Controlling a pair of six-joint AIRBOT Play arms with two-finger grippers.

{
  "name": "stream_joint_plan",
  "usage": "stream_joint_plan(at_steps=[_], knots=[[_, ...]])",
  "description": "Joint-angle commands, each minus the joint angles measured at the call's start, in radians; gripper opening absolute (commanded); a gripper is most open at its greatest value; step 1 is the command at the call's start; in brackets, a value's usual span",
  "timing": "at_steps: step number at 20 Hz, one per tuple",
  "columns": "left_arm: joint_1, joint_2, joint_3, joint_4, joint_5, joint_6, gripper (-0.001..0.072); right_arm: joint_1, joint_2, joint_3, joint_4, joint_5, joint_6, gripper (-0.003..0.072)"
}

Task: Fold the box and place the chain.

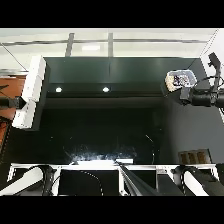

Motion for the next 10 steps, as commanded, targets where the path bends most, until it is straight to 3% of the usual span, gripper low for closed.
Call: stream_joint_plan(at_steps=[1, 2, 3, 4, 5, 7, 10], knots=[[-0.015, 0.046, 0.085, -0.008, -0.144, -0.108, 0.0703, 0.008, 0.0, 0.029, 0.058, -0.065, 0.01, 0.0011], [-0.032, 0.072, 0.105, -0.009, -0.168, -0.204, 0.0686, 0.024, 0.0, 0.06, 0.018, -0.091, 0.01, 0.0011], [-0.06, 0.101, 0.118, 0.017, -0.191, -0.309, 0.0504, 0.046, 0.0, 0.096, -0.049, -0.099, 0.012, 0.0011], [-0.103, 0.14, 0.124, 0.078, -0.226, -0.435, 0.0162, 0.078, 0.0, 0.134, -0.144, -0.09, 0.022, 0.0011], [-0.152, 0.18, 0.122, 0.117, -0.254, -0.487, 0.0028, 0.111, 0.001, 0.164, -0.26, -0.072, 0.048, 0.0011], [-0.27, 0.281, 0.1, 0.101, -0.265, -0.513, 0.0026, 0.166, 0.031, 0.173, -0.431, -0.084, 0.151, 0.0006], [-0.48, 0.526, -0.056, 0.003, -0.11, -0.589, 0.0026, 0.264, 0.172, 0.058, -0.599, -0.354, 0.246, 0.0006]])
